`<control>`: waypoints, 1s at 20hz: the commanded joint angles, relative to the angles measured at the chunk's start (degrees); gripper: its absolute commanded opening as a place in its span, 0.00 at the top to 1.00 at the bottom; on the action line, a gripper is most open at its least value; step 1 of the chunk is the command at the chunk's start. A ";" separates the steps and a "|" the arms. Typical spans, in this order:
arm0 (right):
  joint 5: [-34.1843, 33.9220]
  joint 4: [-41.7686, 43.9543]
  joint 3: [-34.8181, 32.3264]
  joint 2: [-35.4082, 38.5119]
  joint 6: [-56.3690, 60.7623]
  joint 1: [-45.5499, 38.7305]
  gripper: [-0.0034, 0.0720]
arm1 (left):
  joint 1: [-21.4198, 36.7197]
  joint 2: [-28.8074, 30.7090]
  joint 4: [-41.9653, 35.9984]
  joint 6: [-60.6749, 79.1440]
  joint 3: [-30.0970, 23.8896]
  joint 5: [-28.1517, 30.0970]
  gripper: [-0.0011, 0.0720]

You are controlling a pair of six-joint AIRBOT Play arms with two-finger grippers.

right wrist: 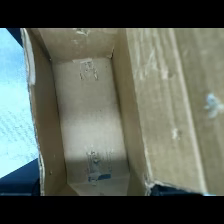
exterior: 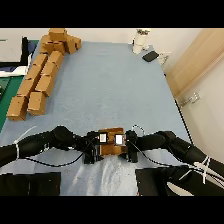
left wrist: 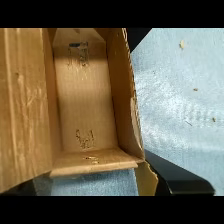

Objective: Fold the box.

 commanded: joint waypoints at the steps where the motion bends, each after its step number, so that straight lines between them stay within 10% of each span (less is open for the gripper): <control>1: -0.04 0.00 0.07 0.02 0.00 -0.02 0.16 | -0.66 -0.35 -0.76 0.02 0.33 0.68 0.04; 5: -0.02 0.00 0.07 0.02 0.00 -0.02 0.16 | -1.40 -0.83 -1.16 0.00 0.68 1.16 0.05; 7: -0.02 0.00 0.07 0.02 0.00 -0.02 0.16 | -1.40 -0.83 -1.14 0.00 0.66 1.18 0.29; 20: -0.02 0.00 0.07 0.02 0.00 -0.02 0.16 | -1.40 -0.83 -1.14 0.00 0.66 1.55 0.29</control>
